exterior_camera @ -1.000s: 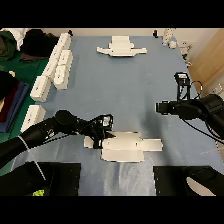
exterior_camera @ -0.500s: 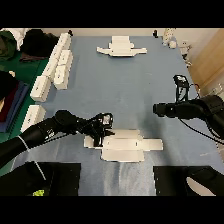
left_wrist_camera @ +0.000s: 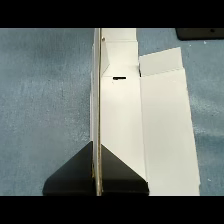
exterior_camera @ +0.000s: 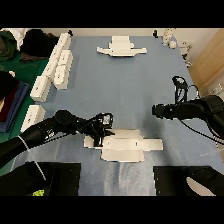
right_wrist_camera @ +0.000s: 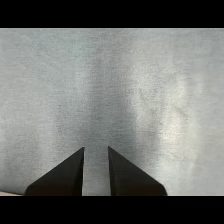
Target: Fold the box.
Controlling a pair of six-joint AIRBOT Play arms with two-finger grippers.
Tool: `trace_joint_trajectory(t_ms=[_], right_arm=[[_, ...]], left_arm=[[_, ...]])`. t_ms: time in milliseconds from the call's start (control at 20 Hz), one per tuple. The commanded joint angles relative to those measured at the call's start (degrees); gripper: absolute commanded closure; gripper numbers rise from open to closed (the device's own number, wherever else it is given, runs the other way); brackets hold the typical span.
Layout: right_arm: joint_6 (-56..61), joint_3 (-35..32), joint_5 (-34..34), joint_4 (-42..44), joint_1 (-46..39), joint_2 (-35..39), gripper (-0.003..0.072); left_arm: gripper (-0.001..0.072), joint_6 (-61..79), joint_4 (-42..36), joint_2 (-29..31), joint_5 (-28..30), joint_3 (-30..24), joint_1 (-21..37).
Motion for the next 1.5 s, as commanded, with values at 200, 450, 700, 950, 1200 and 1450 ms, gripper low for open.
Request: trace_joint_trajectory(t_ms=[200,450,700,950,1200,1450], right_arm=[[-0.63,0.04,-0.11,0.28,0.02,0.04,0.0466],[-1.05,0.02,-0.09,0.28,0.02,0.04,0.0466],[-1.05,0.02,-0.11,0.28,0.02,0.04,0.0466],[-1.05,0.04,-0.09,0.26,0.02,0.04,0.0466],[-1.25,0.04,-0.07,0.24,0.02,0.04,0.0466],[-1.64,0.04,-0.07,0.24,0.02,0.0,0.0466]], left_arm=[[0.0693,0.0,0.0,0.0,-0.02,0.02,0.04],[0.0693,0.0,0.0,0.0,-0.02,0.02,0.04],[0.0693,0.0,0.0,0.0,-0.02,0.02,0.04],[0.0693,0.2,0.02,0.0,0.28,0.07,0.04],[0.0693,-6.25,0.72,0.0,1.55,0.9,0.02],[0.0693,-7.1,1.57,0.0,1.09,2.01,-0.07]])
